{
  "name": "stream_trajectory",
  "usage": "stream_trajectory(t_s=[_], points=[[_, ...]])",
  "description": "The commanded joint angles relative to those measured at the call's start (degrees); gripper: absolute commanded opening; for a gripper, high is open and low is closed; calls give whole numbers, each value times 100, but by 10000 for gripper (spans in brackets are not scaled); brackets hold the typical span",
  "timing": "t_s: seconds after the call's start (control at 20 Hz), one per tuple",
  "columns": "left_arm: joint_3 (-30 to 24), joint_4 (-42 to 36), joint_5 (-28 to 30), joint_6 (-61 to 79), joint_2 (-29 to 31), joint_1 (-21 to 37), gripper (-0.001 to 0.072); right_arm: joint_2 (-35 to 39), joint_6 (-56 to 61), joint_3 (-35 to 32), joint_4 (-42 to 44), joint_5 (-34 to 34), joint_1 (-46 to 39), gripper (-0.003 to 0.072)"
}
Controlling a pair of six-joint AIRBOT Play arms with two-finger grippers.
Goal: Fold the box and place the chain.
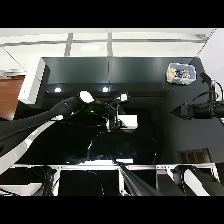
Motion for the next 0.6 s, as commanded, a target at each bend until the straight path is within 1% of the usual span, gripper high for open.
stream_trajectory(t_s=[0.0,0.25,0.55], points=[[7,22,0,4,-2,0,703,2,2,-4,2,2,-2,11],[7,79,31,35,-20,-50,703,2,2,-4,2,0,-2,11],[9,507,181,-7,-44,-205,703,2,2,-4,2,0,-2,10]])
